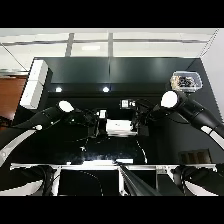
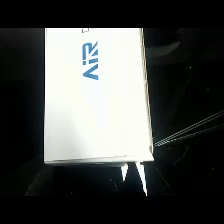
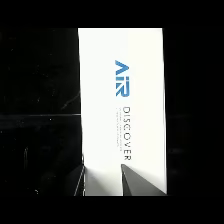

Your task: Fold the box and place the chain.

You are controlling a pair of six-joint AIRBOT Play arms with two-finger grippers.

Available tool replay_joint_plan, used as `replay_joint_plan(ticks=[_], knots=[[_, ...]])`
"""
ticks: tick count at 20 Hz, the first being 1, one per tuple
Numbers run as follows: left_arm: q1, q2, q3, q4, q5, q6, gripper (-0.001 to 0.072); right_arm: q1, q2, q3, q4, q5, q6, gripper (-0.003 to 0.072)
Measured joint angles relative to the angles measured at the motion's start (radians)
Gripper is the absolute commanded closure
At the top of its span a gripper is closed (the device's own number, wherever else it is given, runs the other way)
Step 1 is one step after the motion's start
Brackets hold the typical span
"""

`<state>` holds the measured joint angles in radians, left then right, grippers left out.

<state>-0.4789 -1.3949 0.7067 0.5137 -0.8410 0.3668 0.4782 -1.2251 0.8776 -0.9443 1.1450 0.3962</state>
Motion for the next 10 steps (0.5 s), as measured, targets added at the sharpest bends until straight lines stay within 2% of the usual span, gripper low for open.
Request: replay_joint_plan(ticks=[10], knots=[[0.000, -0.001, 0.000, -0.005, 0.006, -0.003, 0.0307, -0.040, 0.087, 0.000, -0.014, 0.040, 0.130, 0.0442]])
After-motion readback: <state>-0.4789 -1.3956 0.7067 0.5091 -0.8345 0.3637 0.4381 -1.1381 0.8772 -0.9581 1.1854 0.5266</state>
